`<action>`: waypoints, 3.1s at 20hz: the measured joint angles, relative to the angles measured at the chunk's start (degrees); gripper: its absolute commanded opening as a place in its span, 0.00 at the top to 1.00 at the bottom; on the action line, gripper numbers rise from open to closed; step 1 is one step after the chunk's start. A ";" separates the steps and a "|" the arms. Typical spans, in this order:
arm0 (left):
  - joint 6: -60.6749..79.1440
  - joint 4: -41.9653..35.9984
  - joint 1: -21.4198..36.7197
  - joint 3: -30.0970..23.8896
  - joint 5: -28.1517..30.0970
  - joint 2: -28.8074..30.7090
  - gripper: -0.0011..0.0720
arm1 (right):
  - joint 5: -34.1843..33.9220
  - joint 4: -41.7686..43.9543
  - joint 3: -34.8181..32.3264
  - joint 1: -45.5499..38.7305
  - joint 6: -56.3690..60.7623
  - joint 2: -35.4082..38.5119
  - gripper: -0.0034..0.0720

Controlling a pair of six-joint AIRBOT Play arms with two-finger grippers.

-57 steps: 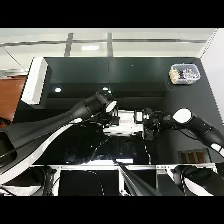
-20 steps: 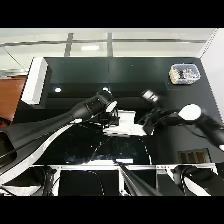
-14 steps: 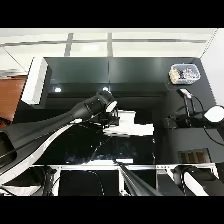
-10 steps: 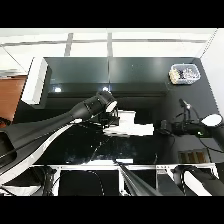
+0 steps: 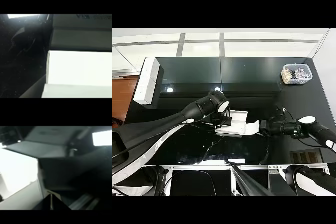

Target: Fold the box and place the chain.

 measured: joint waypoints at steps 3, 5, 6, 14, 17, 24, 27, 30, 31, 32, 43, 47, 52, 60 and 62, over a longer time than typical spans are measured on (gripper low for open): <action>0.00 0.02 0.00 0.00 0.00 0.00 0.95 | 3.89 1.20 3.91 0.74 -2.14 -0.42 0.19; 0.00 0.02 0.00 0.00 0.00 0.00 0.95 | 5.75 1.46 6.08 1.68 -2.82 -0.55 0.23; 0.00 0.02 0.00 0.00 0.00 0.00 0.95 | 6.34 1.57 7.04 2.60 -2.84 -0.59 0.34; 0.00 0.02 0.00 0.00 0.02 0.00 0.95 | 3.78 -12.44 15.67 14.62 10.95 -0.66 0.56; 0.00 0.02 0.00 0.00 0.04 0.00 0.95 | 3.34 -20.48 18.23 18.38 18.88 -0.66 0.56; 0.07 0.04 0.00 0.00 0.48 0.00 0.95 | -1.36 -31.50 22.84 25.22 32.94 -4.02 0.56; 0.04 0.02 0.00 0.00 0.52 0.00 0.95 | -1.18 -37.73 26.97 28.96 40.81 -7.08 0.56; 0.04 0.02 0.00 0.00 0.63 0.00 0.95 | 0.22 -45.68 30.51 33.11 50.05 -9.01 0.56; 0.02 0.02 0.00 0.00 0.72 0.00 0.95 | 0.81 -48.28 31.26 34.34 53.33 -9.40 0.56; 0.02 0.02 0.00 0.00 0.74 0.00 0.95 | 1.57 -50.80 31.82 35.56 56.68 -9.66 0.56; -0.15 -0.17 -0.02 0.00 1.16 0.00 0.95 | 4.24 -61.59 33.24 41.48 77.46 -11.96 0.94; -0.11 -0.04 -0.02 0.00 1.14 0.00 0.95 | 4.31 -61.79 33.24 41.59 78.88 -12.02 0.92; 0.07 0.07 0.00 0.00 1.05 0.00 0.95 | 3.19 -60.94 33.24 41.59 79.45 -12.02 0.92; 0.07 0.22 0.02 0.00 0.68 0.00 0.95 | 1.25 -59.82 33.24 41.59 79.76 -12.09 0.94; 0.20 0.24 0.02 0.00 0.81 0.00 0.95 | 1.40 -59.87 33.24 41.59 79.56 -12.09 0.94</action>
